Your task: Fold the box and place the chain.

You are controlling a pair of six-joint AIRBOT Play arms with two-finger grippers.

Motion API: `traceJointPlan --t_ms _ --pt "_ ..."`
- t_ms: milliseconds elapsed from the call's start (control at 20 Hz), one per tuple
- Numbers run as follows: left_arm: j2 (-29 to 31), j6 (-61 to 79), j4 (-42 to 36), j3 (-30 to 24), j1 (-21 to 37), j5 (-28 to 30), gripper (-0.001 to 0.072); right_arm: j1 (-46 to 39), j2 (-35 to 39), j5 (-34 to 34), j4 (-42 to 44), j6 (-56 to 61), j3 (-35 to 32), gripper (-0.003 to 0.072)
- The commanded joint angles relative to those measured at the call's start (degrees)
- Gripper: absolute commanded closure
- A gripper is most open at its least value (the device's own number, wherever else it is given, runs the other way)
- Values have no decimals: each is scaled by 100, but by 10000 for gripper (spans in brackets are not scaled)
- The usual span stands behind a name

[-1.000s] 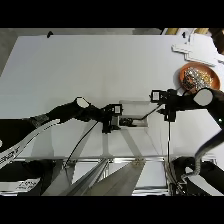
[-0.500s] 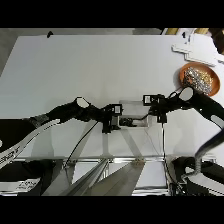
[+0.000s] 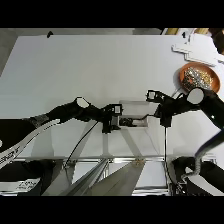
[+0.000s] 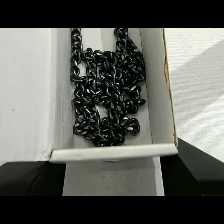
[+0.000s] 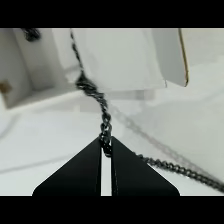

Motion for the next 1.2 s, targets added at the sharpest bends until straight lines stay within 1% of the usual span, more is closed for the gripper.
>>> traceJointPlan --t_ms 0,150,250,400,550,700,750,800,850,950,1000,1150 --pt "2 0 2 4 2 2 399 608 726 282 249 1106 2 671" --pt "2 0 2 4 2 0 399 1438 868 -337 745 1134 2 671" --pt "2 0 4 4 2 2 399 1958 859 -1025 876 1364 2 671" --pt "2 0 4 4 2 0 399 2514 743 -2017 883 1768 2 670" --pt "2 0 2 4 2 0 399 2863 452 -2444 876 2277 2 670" --pt "2 0 2 4 2 0 399 3018 -9 -2601 852 2439 2 670" --pt "2 2 2 4 2 2 399 3018 -157 -2592 826 2459 2 645" --pt "2 0 2 4 2 0 399 3018 -240 -2579 804 2461 2 532" --pt "2 0 2 4 2 2 399 3018 -247 -2579 765 2459 4 447" --pt "2 0 2 4 2 0 399 2933 -68 -2546 608 2457 11 447" --pt "2 0 2 4 2 0 399 2763 122 -2487 573 2455 11 447" --pt "2 0 2 4 2 0 399 1961 876 -2120 203 2380 11 449"
